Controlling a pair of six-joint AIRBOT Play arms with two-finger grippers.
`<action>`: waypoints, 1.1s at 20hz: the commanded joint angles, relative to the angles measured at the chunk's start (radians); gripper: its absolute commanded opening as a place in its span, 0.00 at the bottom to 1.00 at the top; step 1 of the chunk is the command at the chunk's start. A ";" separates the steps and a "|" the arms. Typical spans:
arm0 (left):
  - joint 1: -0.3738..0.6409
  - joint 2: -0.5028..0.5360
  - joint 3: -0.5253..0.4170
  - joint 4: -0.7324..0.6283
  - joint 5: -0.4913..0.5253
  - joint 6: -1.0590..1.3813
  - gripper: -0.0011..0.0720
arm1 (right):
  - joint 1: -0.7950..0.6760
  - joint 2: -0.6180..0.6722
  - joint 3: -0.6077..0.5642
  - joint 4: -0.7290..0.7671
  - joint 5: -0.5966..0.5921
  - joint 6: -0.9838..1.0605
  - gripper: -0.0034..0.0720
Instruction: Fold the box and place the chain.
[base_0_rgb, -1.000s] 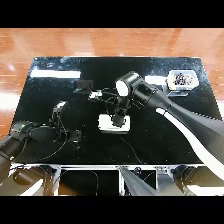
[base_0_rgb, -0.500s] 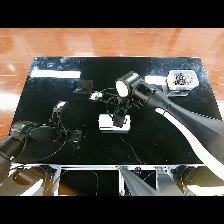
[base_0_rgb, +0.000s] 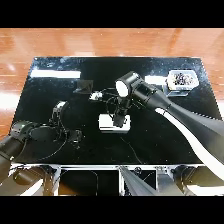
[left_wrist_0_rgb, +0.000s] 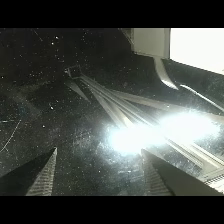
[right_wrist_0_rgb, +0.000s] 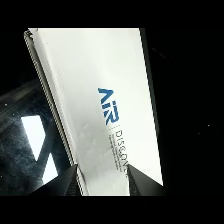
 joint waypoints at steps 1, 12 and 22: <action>0.000 -0.001 0.000 0.001 0.000 0.007 0.87 | 0.000 -0.001 0.001 -0.012 0.005 0.000 0.53; 0.000 -0.001 0.000 0.000 0.000 0.007 0.87 | 0.000 0.000 0.001 -0.020 0.005 0.000 0.40; 0.000 -0.001 0.000 0.000 0.000 0.007 0.87 | 0.000 -0.001 0.001 0.022 0.021 0.000 0.60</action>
